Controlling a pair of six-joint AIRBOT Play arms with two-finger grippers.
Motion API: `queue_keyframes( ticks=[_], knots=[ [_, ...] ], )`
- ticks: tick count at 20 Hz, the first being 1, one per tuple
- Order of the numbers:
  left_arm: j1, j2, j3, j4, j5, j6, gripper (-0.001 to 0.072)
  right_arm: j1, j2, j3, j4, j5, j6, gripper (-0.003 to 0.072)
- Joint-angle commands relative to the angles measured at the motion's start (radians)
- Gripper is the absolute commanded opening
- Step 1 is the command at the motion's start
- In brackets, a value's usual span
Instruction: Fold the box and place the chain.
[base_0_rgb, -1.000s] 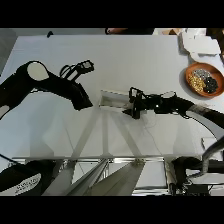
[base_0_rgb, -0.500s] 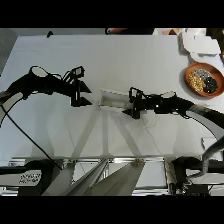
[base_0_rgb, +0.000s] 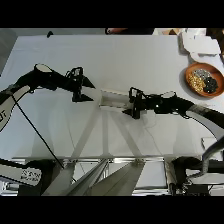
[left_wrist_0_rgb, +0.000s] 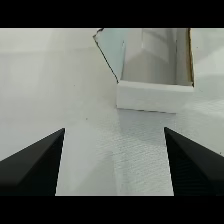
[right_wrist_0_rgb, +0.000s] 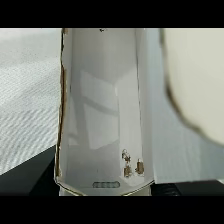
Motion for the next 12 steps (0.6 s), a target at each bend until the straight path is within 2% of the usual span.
queue_keyframes(
  ticks=[1, 7, 12],
  knots=[
    [-0.018, -0.014, 0.042, 0.056, -0.035, -0.036, 0.0700, 0.000, 0.000, 0.000, 0.000, 0.000, 0.000, 0.0453],
    [-0.079, -0.026, 0.042, 0.085, -0.025, -0.040, 0.0702, 0.000, 0.000, 0.000, 0.000, 0.000, 0.000, 0.0453],
    [-0.109, -0.060, 0.042, 0.092, 0.040, -0.040, 0.0702, 0.000, 0.000, 0.000, 0.000, 0.000, 0.000, 0.0453]
  ],
)
